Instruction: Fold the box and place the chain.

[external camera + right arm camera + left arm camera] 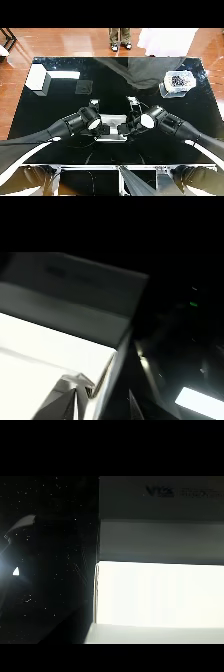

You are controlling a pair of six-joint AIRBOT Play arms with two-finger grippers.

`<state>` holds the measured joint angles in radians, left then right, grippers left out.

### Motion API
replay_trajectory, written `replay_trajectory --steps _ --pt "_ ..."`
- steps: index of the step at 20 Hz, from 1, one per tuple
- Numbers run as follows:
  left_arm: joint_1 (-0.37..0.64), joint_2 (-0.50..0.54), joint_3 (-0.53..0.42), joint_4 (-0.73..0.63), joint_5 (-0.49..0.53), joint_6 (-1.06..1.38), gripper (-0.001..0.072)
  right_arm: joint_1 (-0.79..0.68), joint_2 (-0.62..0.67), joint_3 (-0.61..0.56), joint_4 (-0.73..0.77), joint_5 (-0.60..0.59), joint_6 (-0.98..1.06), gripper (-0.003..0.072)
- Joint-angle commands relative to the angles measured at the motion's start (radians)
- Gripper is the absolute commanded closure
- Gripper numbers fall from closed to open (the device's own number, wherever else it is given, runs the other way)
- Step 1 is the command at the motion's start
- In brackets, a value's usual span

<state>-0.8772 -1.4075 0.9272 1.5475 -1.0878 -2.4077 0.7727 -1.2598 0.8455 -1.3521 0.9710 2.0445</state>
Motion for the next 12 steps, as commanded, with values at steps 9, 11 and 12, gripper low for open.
replay_trajectory --steps 9,11,12 --pt "0.001 0.000 0.000 0.013 -0.017 0.000 0.0690 0.121 -0.174 0.153 -0.127 0.125 0.254 0.0435" --pt "0.001 0.000 0.000 0.015 -0.017 0.000 0.0689 0.121 -0.175 0.156 -0.151 0.130 0.303 0.0435" --pt "0.001 0.000 0.000 0.015 -0.016 0.000 0.0690 0.120 -0.175 0.158 -0.160 0.139 0.311 0.0453"
